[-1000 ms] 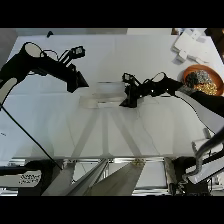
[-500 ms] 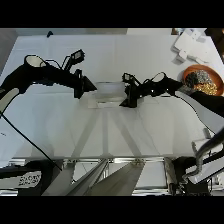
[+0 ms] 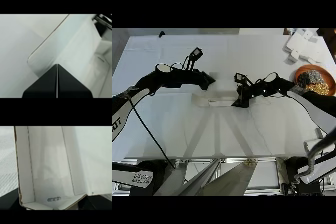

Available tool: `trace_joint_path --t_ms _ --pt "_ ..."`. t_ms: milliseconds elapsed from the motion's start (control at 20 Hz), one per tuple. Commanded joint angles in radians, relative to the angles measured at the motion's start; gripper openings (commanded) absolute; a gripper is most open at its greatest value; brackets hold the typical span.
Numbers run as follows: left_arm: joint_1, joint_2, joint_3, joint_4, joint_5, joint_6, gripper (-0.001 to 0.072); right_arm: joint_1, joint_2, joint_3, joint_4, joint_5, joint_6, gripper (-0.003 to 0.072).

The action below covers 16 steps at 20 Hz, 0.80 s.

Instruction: Fold the box and place the chain.

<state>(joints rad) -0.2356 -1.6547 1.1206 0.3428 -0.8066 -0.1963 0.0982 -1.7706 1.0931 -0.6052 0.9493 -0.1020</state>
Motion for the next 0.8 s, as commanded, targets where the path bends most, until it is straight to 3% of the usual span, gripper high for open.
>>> trace_joint_path --t_ms 0,350,750 --pt "-0.001 -0.028 0.000 -0.057 0.064 -0.109 0.0011 0.000 -0.001 0.000 -0.001 0.001 0.000 0.0556" --pt "-0.003 -0.034 -0.001 0.014 -0.002 -0.293 0.0011 0.000 -0.001 0.000 0.000 0.001 0.000 0.0556" --pt "-0.001 -0.039 0.000 0.031 -0.066 -0.303 0.0012 0.000 -0.001 0.000 -0.001 0.001 0.000 0.0556"
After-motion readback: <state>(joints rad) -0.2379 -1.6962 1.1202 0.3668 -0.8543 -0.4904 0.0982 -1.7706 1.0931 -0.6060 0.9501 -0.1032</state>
